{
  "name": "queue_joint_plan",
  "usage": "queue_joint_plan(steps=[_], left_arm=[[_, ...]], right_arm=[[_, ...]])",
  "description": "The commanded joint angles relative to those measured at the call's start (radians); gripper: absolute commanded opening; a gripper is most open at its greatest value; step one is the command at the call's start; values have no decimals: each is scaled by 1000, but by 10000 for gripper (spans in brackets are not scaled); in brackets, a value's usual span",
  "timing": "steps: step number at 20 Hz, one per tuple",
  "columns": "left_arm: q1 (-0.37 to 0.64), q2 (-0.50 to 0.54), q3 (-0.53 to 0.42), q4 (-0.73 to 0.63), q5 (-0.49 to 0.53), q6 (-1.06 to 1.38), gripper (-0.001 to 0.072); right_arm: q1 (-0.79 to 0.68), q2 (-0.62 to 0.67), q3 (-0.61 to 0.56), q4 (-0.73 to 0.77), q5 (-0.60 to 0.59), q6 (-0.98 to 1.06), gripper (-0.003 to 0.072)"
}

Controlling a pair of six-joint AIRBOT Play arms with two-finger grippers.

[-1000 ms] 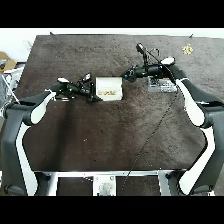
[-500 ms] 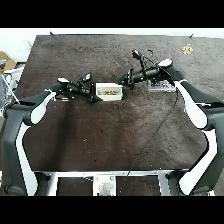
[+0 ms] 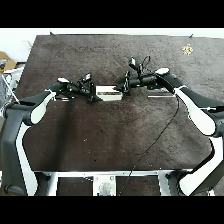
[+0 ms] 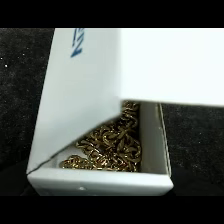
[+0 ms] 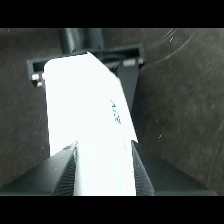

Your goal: Fold the box and place the chain.

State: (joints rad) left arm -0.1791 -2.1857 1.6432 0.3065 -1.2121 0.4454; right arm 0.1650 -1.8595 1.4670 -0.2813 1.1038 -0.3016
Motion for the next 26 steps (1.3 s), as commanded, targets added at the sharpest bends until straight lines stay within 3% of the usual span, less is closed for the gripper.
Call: queue_joint_plan(steps=[1,4,7,9,14,17,18,19,22,24,26], left_arm=[[0,0,0,0,0,0,412],[0,0,0,0,0,0,412],[0,0,0,0,0,0,412],[0,0,0,0,0,0,412],[0,0,0,0,0,0,413],[0,0,0,0,0,0,412],[0,0,0,0,0,0,412],[0,0,0,0,0,0,412],[0,0,0,0,0,0,412],[0,0,0,0,0,0,412],[0,0,0,0,0,0,412]], right_arm=[[17,3,-15,20,-18,-73,393],[19,-6,-15,16,-19,-73,326],[28,-27,-15,4,-13,-83,328],[36,-39,-15,-3,-13,-118,460],[37,-40,-12,-5,-104,-184,435],[37,-37,15,-6,-98,-189,434],[37,-36,24,-6,-90,-188,411],[37,-35,26,-6,-91,-188,293],[37,-35,25,-36,-92,-169,293],[37,-35,25,-36,-103,-170,197],[37,-36,25,-37,-107,-170,197]])
